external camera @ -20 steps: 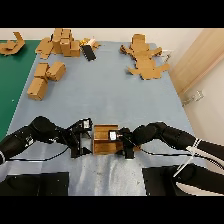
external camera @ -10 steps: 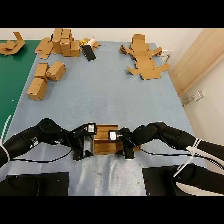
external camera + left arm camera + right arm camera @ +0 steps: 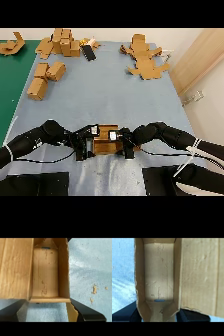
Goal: Fold the box.
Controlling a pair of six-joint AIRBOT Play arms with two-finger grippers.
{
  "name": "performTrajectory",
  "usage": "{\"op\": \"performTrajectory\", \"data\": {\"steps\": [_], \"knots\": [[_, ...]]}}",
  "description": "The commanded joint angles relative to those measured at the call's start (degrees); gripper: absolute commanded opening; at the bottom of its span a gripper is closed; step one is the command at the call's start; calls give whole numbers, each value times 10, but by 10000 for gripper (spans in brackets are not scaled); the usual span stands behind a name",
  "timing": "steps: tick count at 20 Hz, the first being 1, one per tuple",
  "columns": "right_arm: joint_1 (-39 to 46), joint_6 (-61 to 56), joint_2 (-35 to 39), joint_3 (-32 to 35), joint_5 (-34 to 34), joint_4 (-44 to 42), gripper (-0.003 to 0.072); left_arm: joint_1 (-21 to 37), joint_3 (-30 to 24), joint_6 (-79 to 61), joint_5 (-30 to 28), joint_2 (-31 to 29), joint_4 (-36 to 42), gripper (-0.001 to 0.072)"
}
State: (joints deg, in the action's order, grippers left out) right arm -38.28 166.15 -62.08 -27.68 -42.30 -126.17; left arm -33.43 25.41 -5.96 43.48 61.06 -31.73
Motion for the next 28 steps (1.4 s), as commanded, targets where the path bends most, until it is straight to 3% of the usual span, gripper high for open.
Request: {"op": "performTrajectory", "data": {"steps": [1,17,18,19,20,28], "knots": [[0,0,0,0,0,0,521,-32,0,0,-45,0,-4,696],[0,0,0,0,0,2,521,-34,-6,16,-76,40,-4,693],[0,0,0,0,0,4,522,-34,-6,16,-75,40,-5,685],[0,0,0,0,0,4,521,-34,-6,16,-73,40,-5,547],[0,0,0,0,0,4,522,-34,-6,15,-72,40,-7,509],[0,0,0,0,0,4,521,-34,-6,16,-69,41,-16,508]]}}
